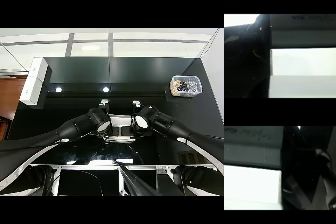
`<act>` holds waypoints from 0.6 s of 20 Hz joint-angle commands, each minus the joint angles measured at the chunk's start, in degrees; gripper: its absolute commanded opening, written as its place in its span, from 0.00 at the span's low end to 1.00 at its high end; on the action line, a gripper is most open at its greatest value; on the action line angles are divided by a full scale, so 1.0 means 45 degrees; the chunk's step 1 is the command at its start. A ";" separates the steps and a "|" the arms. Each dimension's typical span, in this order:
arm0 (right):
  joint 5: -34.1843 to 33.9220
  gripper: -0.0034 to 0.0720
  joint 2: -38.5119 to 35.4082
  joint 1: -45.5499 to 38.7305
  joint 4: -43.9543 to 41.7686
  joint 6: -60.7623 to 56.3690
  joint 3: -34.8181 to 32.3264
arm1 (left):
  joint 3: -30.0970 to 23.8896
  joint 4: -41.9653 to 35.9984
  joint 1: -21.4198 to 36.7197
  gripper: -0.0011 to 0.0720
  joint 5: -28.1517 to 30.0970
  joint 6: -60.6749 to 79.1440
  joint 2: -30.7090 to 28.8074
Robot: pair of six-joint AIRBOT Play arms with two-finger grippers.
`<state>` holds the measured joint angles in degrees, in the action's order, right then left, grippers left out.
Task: Fold the box and place the chain.
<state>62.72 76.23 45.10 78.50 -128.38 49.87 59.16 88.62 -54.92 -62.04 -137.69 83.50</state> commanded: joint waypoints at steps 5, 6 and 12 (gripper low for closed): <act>-0.0044 0.09 0.0010 0.0000 0.0000 -0.0097 0.0015 | 0.0010 -0.0034 0.0005 0.06 -0.0034 -0.0063 0.0000; -0.0092 0.06 0.0010 0.0000 0.0005 -0.0155 0.0015 | 0.0010 -0.0034 0.0005 0.06 -0.0024 -0.0063 0.0000; -0.0277 0.10 0.0005 0.0000 0.0000 -0.0345 0.0015 | 0.0010 -0.0039 0.0005 0.06 -0.0039 -0.0063 0.0000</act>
<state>61.93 76.25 45.08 78.63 -129.64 49.87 59.16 88.55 -54.92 -62.22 -137.93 83.50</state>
